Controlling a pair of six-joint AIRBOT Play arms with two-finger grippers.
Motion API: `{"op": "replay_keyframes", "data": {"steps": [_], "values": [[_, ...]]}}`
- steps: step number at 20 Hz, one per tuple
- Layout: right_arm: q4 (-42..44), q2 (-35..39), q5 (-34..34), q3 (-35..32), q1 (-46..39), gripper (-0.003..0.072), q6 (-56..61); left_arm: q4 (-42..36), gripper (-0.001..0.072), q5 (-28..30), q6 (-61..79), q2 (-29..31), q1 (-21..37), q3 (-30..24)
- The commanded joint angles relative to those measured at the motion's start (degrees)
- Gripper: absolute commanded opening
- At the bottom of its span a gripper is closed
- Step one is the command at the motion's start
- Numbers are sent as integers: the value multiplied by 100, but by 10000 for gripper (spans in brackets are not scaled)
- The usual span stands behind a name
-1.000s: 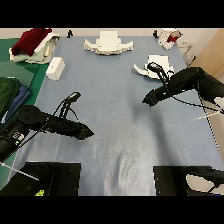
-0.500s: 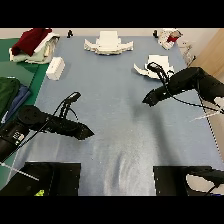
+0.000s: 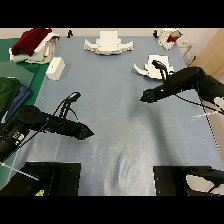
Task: Fold the box.
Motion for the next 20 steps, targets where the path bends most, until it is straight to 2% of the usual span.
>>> {"op": "replay_keyframes", "data": {"steps": [1,3,5,6,8,9,12,16,18,20], "values": [[118,-4,17,4,13,6,1847,-61,14,173,0,4,-2,-2],[-210,-39,389,81,-103,21,2387,-131,13,326,0,0,-2,-2],[-802,-295,354,686,-660,213,2592,-269,13,479,0,0,-2,-2],[-981,-544,90,1191,-1110,250,2601,-391,13,560,0,0,-4,-2],[-1150,-1180,-507,2323,-2057,262,2601,-511,13,717,0,0,-4,-2],[-1150,-1585,-673,2935,-2529,365,2594,-514,13,861,-4,0,-4,-2],[-977,-2758,-737,4419,-3486,380,2452,-511,13,1285,-4,-2,-4,-2],[-90,-4179,-662,5748,-3982,380,2240,-511,14,1639,-9,-2,-2,-2],[-35,-4647,-431,6048,-4000,380,2240,-509,14,1759,-9,-2,-2,-2],[173,-4966,-192,6057,-3987,379,2238,-509,14,1757,-9,-2,-2,-2]]}}
